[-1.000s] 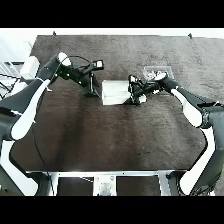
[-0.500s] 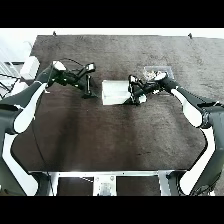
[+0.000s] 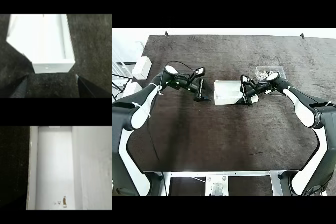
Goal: Fold the box and place the chain.
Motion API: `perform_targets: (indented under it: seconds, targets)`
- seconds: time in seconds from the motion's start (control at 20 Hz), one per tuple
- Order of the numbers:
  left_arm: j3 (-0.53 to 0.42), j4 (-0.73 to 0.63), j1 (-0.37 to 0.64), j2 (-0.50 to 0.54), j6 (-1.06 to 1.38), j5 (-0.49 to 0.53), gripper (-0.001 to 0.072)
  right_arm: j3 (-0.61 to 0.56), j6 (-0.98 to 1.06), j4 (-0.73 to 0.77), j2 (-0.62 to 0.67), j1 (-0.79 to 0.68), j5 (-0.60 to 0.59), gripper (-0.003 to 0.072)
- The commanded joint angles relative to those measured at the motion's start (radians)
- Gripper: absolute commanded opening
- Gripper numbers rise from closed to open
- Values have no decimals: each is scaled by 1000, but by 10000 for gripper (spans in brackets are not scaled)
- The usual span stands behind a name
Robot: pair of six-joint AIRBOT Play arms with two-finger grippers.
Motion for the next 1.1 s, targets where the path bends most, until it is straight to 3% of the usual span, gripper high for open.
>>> perform_targets:
  seconds: [0.0, 1.05]
  targets:
    - [0, -44, -3, -28, 42, 6, 720, 0, 0, 0, 0, 0, 0, 495]
    - [1, -41, -8, -31, 69, 19, 720, 0, 0, 0, 0, 0, 0, 495]
